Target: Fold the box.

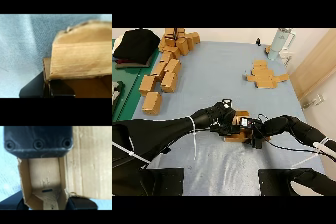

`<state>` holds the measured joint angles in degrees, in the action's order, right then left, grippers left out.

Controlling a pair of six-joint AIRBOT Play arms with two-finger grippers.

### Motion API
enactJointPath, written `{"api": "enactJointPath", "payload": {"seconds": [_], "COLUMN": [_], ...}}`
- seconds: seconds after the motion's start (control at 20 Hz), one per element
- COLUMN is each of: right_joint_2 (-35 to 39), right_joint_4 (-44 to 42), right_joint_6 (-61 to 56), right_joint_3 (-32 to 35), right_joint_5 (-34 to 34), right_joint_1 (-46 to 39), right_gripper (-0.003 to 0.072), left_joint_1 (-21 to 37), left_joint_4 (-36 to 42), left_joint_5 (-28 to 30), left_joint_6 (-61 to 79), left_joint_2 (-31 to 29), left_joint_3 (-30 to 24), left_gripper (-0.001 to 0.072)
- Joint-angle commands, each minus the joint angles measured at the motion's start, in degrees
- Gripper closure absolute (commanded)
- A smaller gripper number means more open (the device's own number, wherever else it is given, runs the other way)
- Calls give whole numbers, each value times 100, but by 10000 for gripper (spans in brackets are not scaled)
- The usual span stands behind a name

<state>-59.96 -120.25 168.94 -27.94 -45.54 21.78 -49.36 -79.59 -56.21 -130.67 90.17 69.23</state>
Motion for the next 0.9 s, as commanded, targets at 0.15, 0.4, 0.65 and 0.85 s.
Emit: {"api": "enactJointPath", "payload": {"seconds": [0.15,0.4,0.65,0.85], "right_joint_2": [4,4,4,4], "right_joint_4": [2,2,2,2], "right_joint_6": [13,13,13,13], "right_joint_3": [-2,-2,-2,-2], "right_joint_5": [2,2,2,2], "right_joint_1": [0,0,0,0], "right_gripper": [182,182,182,182], "left_joint_1": [-13,197,1021,1801], "left_joint_4": [358,542,1867,2688], "left_joint_5": [101,-605,-1429,-1648], "left_joint_6": [118,125,1123,1694], "left_joint_2": [9,9,9,9], "left_joint_3": [9,393,793,820], "left_gripper": [317,318,318,318]}}
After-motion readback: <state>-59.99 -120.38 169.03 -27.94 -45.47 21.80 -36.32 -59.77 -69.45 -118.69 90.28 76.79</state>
